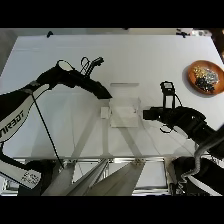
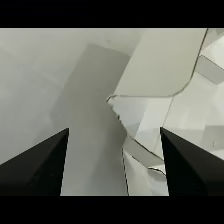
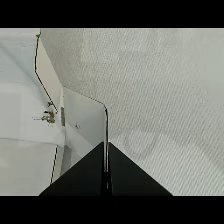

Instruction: Fold the box and place the chain.

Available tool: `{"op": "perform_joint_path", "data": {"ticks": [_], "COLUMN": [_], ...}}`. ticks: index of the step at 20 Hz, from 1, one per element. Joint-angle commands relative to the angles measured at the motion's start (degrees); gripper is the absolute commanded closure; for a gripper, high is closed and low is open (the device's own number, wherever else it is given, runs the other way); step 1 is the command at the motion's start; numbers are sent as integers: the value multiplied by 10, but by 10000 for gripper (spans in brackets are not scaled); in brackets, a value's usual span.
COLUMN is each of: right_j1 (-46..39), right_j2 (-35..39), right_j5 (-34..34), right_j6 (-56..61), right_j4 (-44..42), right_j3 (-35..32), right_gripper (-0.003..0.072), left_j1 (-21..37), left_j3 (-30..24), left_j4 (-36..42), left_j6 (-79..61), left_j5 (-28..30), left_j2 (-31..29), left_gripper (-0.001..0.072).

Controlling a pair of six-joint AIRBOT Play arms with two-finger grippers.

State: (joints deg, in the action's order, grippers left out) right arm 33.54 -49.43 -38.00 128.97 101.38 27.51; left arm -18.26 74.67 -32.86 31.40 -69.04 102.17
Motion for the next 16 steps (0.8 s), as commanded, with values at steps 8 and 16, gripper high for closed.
{"op": "perform_joint_path", "data": {"ticks": [8,16], "right_j1": [1,1], "right_j2": [0,0], "right_j5": [-3,-6], "right_j6": [0,-3], "right_j4": [-5,-12], "right_j3": [0,0], "right_gripper": [668,668], "left_j1": [-44,-55], "left_j3": [41,41], "left_j4": [-6,3], "left_j6": [-75,-126], "left_j5": [-37,-2], "left_j2": [51,51], "left_gripper": [133,290]}}
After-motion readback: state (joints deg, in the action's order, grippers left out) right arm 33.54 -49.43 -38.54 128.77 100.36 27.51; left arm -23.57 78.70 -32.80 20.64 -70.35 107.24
